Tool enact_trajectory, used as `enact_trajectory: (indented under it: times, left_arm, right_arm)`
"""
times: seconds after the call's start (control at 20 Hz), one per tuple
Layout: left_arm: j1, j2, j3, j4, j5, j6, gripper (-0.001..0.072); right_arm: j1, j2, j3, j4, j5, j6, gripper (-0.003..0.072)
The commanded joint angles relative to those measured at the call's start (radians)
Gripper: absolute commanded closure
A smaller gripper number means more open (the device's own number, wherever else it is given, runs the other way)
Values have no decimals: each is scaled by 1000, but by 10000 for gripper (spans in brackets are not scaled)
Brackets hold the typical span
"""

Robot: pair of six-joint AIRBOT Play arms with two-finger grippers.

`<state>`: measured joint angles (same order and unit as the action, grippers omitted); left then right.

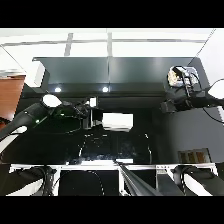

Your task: Fold the box and place the chain.

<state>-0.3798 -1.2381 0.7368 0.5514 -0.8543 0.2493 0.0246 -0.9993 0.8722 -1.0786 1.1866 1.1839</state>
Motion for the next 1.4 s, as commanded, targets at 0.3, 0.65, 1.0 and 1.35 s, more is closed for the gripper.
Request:
enact_trajectory:
  times: [0.3, 0.65, 1.0, 1.35]
  left_arm:
    - [-212, -163, 166, -216, 50, -29, -2]
    - [-212, -302, 256, -191, 7, -160, -1]
    - [-212, -317, 260, -79, -49, -242, -1]
    - [-217, -318, 323, 105, -81, -243, -1]
  right_arm:
    - [-47, 41, -162, 23, -175, 47, 675]
    - [-47, 41, -162, 31, -211, 47, 675]
    - [-47, 41, -162, 31, -237, 46, 675]
    - [-47, 41, -162, 31, -238, 47, 675]
